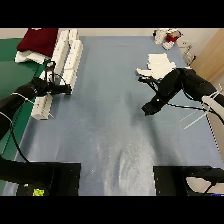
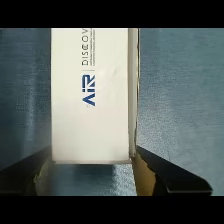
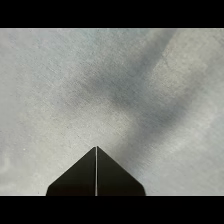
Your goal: Fold the box.
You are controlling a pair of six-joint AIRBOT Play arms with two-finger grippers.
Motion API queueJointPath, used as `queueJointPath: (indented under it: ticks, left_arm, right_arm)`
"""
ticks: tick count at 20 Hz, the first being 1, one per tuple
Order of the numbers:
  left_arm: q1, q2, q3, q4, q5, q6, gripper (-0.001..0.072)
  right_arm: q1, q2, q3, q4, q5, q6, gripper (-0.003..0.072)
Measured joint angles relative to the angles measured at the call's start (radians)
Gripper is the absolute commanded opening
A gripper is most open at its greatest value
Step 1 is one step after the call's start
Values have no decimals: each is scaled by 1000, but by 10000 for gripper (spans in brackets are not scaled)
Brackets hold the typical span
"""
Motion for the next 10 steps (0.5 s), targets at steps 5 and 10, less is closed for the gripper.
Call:
queueJointPath:
  ticks: [5,10]
  left_arm:
    - [47,134,11,32,-132,0,704]
    - [62,317,16,10,-313,-4,17]
  right_arm:
    - [0,0,0,0,0,0,10]
    - [0,0,0,0,0,0,9]
